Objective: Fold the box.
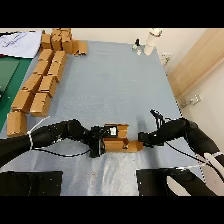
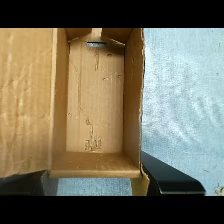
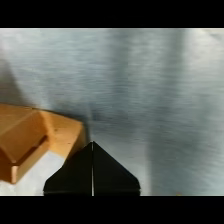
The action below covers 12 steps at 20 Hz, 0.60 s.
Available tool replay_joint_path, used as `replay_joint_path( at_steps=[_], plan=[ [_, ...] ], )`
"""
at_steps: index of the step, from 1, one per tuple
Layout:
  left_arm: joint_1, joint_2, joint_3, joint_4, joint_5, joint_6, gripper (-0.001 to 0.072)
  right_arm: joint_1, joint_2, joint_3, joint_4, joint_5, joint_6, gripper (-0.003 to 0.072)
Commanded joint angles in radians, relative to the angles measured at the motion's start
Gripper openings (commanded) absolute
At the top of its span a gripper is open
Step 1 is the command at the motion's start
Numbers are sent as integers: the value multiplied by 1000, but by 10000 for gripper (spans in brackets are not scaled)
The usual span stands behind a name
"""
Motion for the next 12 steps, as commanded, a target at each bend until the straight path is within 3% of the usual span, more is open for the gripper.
replay_joint_path(
  at_steps=[1, 3, 6, 11, 12],
  plan=[
    [0, 1, 1, 0, 0, 0, 510, 2, -4, -3, 202, -20, -106, 3],
    [0, 1, 1, 0, 0, 0, 510, 26, -4, -2, 237, -19, -107, 5],
    [0, 1, 0, 0, 0, 0, 510, 68, -4, 4, 239, -10, -106, 183],
    [0, 1, 1, 0, 0, 0, 510, 80, 33, 23, 232, -10, -102, 184],
    [0, 1, 1, 0, 0, 0, 510, 79, 43, 28, 222, -9, -102, 229]
  ],
)
